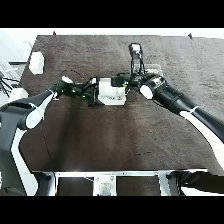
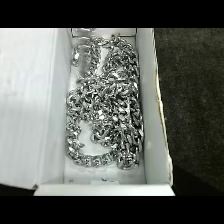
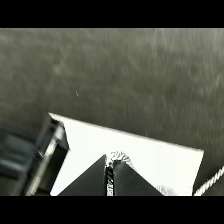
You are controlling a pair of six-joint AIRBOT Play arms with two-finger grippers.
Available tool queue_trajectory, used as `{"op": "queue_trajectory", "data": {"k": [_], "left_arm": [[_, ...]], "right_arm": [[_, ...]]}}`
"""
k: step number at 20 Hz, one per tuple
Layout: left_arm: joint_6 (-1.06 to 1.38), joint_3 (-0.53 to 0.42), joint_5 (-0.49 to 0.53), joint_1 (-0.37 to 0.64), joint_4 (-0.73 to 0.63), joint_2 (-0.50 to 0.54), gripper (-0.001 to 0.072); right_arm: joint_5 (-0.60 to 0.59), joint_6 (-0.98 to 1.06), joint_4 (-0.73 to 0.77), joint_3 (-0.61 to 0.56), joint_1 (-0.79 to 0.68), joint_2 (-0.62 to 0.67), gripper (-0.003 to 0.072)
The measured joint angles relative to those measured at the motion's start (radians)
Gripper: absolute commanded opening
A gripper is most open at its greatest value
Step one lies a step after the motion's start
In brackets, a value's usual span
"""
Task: Fold the box and place the chain.
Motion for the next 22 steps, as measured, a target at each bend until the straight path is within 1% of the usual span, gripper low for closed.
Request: {"op": "queue_trajectory", "data": {"k": [5,6,7,8,9,10,11,12,17,20,22], "left_arm": [[0.000,0.000,0.000,0.000,0.000,0.000,0.0290],[0.000,0.000,0.000,0.000,0.000,0.000,0.0290],[0.000,0.000,0.000,0.000,0.000,0.000,0.0290],[0.000,0.000,0.000,0.000,0.000,0.000,0.0290],[0.000,0.000,0.000,0.000,0.000,0.000,0.0290],[0.000,0.000,0.000,0.000,0.000,0.000,0.0290],[0.000,0.000,0.000,0.000,0.000,0.000,0.0290],[0.000,0.000,0.000,0.000,0.000,0.000,0.0290],[0.000,0.000,0.000,0.000,0.000,0.000,0.0290],[0.000,0.000,0.000,0.000,0.000,0.000,0.0290],[0.000,0.000,0.000,0.000,0.000,0.000,0.0290]], "right_arm": [[-0.016,0.000,0.037,-0.030,0.000,-0.069,0.0010],[-0.018,0.000,0.053,-0.033,0.000,-0.080,0.0050],[-0.015,0.000,0.066,-0.034,0.000,-0.087,0.0200],[-0.012,0.000,0.074,-0.035,0.000,-0.090,0.0288],[-0.010,-0.001,0.082,-0.035,0.000,-0.093,0.0288],[-0.007,-0.005,0.089,-0.036,0.000,-0.095,0.0321],[-0.004,-0.012,0.093,-0.036,0.000,-0.097,0.0402],[-0.003,-0.019,0.097,-0.036,0.000,-0.097,0.0440],[0.011,-0.056,0.080,-0.037,-0.037,-0.070,0.0439],[0.020,-0.066,0.058,-0.037,-0.125,-0.056,0.0440],[0.017,-0.071,0.060,-0.037,-0.197,-0.075,0.0440]]}}
